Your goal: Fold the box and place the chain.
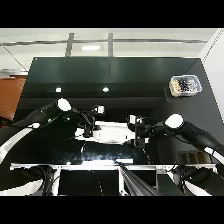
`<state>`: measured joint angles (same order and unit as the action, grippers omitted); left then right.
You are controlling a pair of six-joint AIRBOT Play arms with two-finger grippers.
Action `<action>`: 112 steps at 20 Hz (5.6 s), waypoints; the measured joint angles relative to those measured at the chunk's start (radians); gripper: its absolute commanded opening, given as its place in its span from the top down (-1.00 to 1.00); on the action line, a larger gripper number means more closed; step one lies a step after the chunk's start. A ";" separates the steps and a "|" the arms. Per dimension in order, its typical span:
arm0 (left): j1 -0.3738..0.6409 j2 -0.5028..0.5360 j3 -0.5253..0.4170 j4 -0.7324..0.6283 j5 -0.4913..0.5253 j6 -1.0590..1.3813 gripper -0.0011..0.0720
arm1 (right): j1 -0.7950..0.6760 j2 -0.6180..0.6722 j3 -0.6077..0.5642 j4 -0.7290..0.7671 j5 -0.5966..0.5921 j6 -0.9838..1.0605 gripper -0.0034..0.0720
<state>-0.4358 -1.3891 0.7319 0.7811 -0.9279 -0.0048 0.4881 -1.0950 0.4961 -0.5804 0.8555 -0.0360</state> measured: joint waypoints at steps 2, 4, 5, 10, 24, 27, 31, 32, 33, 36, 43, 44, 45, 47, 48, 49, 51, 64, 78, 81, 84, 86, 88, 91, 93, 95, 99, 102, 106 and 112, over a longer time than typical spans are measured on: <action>0.000 0.000 0.000 0.000 0.000 -0.003 0.89 | 0.017 -0.002 -0.006 -0.012 -0.031 -0.007 -1.00; 0.000 0.000 0.000 0.000 0.000 -0.013 0.89 | 0.029 -0.008 -0.010 -0.018 -0.068 -0.015 -1.00; 0.000 0.000 0.000 0.000 0.001 -0.018 0.89 | 0.032 -0.013 -0.011 -0.022 -0.084 -0.023 -0.98; 0.000 0.000 0.000 0.000 0.001 -0.026 0.89 | 0.041 -0.049 -0.013 -0.027 -0.127 -0.074 -0.98; 0.000 0.000 0.000 -0.004 0.005 -0.028 0.89 | 0.090 -0.090 -0.013 -0.030 -0.199 -0.126 -0.98; 0.000 0.000 0.000 -0.005 0.005 -0.028 0.89 | 0.099 -0.094 -0.013 -0.026 -0.206 -0.127 -0.98; 0.000 0.000 0.000 -0.007 0.006 -0.028 0.89 | 0.103 -0.095 -0.013 -0.026 -0.219 -0.127 -0.98; 0.000 0.000 0.000 -0.007 0.006 -0.028 0.89 | 0.103 -0.095 -0.013 -0.026 -0.221 -0.126 -0.98; 0.000 0.000 0.000 -0.007 0.006 -0.028 0.89 | 0.103 -0.096 -0.013 -0.026 -0.223 -0.124 -0.98; 0.000 0.000 0.000 -0.008 0.008 -0.028 0.89 | 0.099 -0.096 -0.013 -0.034 -0.225 -0.113 -0.98; 0.000 0.000 0.000 -0.008 0.009 -0.029 0.89 | 0.098 -0.090 -0.013 -0.052 -0.230 -0.090 -0.98; 0.000 0.000 0.000 -0.008 0.010 -0.028 0.89 | 0.098 -0.090 -0.013 -0.057 -0.231 -0.083 -0.98; 0.000 0.000 0.000 -0.008 0.010 -0.029 0.89 | 0.097 -0.089 -0.013 -0.061 -0.231 -0.078 -0.98; 0.000 0.000 0.000 -0.008 0.010 -0.029 0.89 | 0.095 -0.089 -0.013 -0.067 -0.230 -0.071 -0.98; 0.000 0.000 0.000 -0.008 0.010 -0.029 0.89 | 0.094 -0.089 -0.013 -0.068 -0.230 -0.067 -0.98; 0.000 0.000 0.000 -0.008 0.010 -0.029 0.89 | 0.093 -0.089 -0.013 -0.069 -0.229 -0.065 -0.97; 0.000 0.000 0.000 -0.008 0.011 -0.029 0.89 | 0.092 -0.089 -0.013 -0.069 -0.229 -0.061 -0.70; 0.014 0.033 0.000 -0.031 -0.019 -0.082 -0.82 | 0.092 -0.089 -0.013 -0.045 -0.232 -0.045 -0.51; 0.171 0.334 -0.037 0.067 -0.317 -0.566 0.89 | 0.092 -0.089 -0.013 -0.018 -0.261 -0.023 -0.51; 0.108 0.348 -0.103 -0.049 -0.227 -0.598 0.89 | 0.092 -0.089 -0.013 -0.018 -0.261 -0.020 -0.51; 0.019 0.352 -0.148 -0.198 0.007 -0.542 0.89 | 0.092 -0.089 -0.013 -0.018 -0.262 -0.016 -0.51; -0.035 0.341 -0.161 -0.284 0.190 -0.495 0.89 | 0.092 -0.089 -0.013 -0.018 -0.262 -0.013 -0.51; -0.076 0.314 -0.168 -0.332 0.338 -0.468 0.89 | 0.092 -0.089 -0.013 -0.018 -0.262 -0.012 -0.51; -0.108 0.251 -0.172 -0.360 0.455 -0.447 0.89 | 0.092 -0.089 -0.013 -0.018 -0.262 -0.012 -0.51; -0.119 0.212 -0.174 -0.367 0.481 -0.442 0.89 | 0.092 -0.089 -0.013 -0.018 -0.262 -0.012 -0.51; -0.124 0.189 -0.174 -0.372 0.495 -0.438 0.89 | 0.092 -0.089 -0.013 -0.018 -0.262 -0.012 -0.51; -0.111 0.205 -0.166 -0.352 0.490 -0.435 -0.31 | 0.092 -0.089 -0.013 -0.018 -0.262 -0.012 -0.51; -0.060 0.272 -0.162 -0.277 0.442 -0.435 -0.99 | 0.092 -0.089 -0.013 -0.018 -0.262 -0.012 -0.51; 0.050 0.383 -0.160 -0.080 0.266 -0.435 -0.97 | 0.092 -0.089 -0.013 -0.018 -0.262 -0.011 -0.51; 0.131 0.420 -0.178 0.132 -0.010 -0.249 -0.93 | 0.092 -0.089 -0.013 -0.019 -0.262 -0.011 -0.51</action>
<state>-0.3050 -0.9695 0.5537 0.9134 -0.9379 -0.2539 0.5800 -1.1835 0.4828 -0.5991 0.5938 -0.0471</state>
